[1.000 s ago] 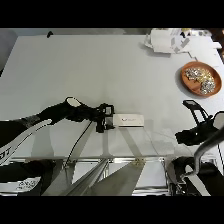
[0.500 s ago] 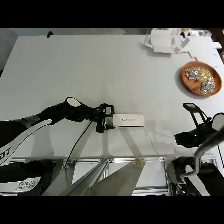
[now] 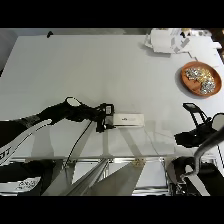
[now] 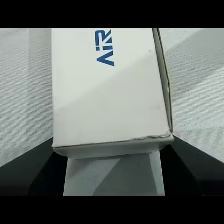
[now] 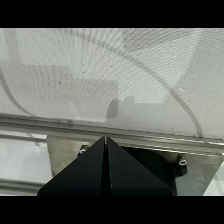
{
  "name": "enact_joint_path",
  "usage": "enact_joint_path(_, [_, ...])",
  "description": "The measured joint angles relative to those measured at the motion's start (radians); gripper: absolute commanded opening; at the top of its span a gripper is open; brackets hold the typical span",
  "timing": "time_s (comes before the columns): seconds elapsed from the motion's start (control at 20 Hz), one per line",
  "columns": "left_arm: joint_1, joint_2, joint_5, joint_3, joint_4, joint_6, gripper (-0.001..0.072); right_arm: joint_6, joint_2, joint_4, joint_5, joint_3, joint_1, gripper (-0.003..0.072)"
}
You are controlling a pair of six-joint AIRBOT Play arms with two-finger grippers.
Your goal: Fold the box and place the chain.
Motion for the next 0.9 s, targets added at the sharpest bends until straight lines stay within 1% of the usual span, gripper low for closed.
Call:
enact_joint_path(0.1, [0.002, 0.01, 0.001, 0.0, -0.005, 0.0, 0.0004, 0.0, 0.0, 0.0, 0.0, 0.0, 0.0, 0.0019])
enact_joint_path(0.2, [0.011, 0.041, 0.002, 0.0, -0.006, -0.003, 0.0004, 0.0, 0.0, 0.0, 0.0, 0.0, 0.0, 0.0019])
enact_joint_path(0.3, [0.035, 0.098, 0.003, 0.0, -0.006, -0.024, 0.0004, 0.0, 0.0, 0.0, 0.0, 0.0, 0.0, 0.0019])
enact_joint_path(0.45, [0.117, 0.216, 0.004, 0.0, 0.007, -0.144, 0.0002, 0.0, 0.0, 0.0, 0.0, 0.0, 0.0, 0.0019])
enact_joint_path(0.65, [0.298, 0.389, 0.027, -0.001, 0.107, -0.407, 0.0002, 0.0, 0.0, 0.0, 0.0, 0.0, 0.0, 0.0019])
enact_joint_path(0.8, [0.481, 0.504, 0.052, -0.001, 0.228, -0.615, 0.0002, 0.0, 0.0, 0.0, 0.0, 0.0, 0.0, 0.0019])
enact_joint_path(0.9, [0.604, 0.553, 0.073, -0.001, 0.311, -0.764, 0.0002, 0.0, 0.0, 0.0, 0.0, 0.0, 0.0, 0.0019])
